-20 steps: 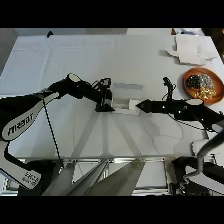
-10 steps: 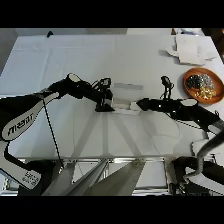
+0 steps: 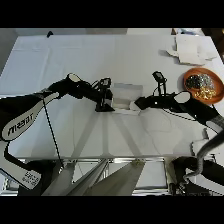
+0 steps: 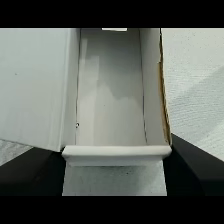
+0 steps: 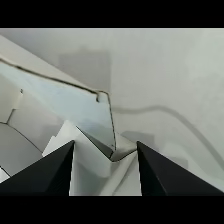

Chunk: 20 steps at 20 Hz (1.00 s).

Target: Fold the box and place the chain.

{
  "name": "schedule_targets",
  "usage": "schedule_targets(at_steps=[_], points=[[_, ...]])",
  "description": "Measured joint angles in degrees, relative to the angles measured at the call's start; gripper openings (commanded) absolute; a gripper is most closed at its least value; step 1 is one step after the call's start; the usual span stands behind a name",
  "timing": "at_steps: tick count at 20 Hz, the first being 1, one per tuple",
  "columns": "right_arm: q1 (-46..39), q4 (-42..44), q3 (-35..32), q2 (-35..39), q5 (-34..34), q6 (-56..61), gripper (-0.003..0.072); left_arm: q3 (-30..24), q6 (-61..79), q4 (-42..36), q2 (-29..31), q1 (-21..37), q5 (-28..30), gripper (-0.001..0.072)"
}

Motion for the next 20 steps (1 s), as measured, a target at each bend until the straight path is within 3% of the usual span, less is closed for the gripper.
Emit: schedule_targets(at_steps=[8, 20], points=[[5.5, -27.0, 5.2, 0.0, 4.6, 22.9, 0.0400, 0.0, 0.0, 0.0, 0.0, 0.0, 0.0, 0.0141], [10.1, -40.3, 13.6, -5.6, 13.9, 41.0, 0.0399, 0.0, 0.0, 0.0, 0.0, 0.0, 0.0, 0.0141]])
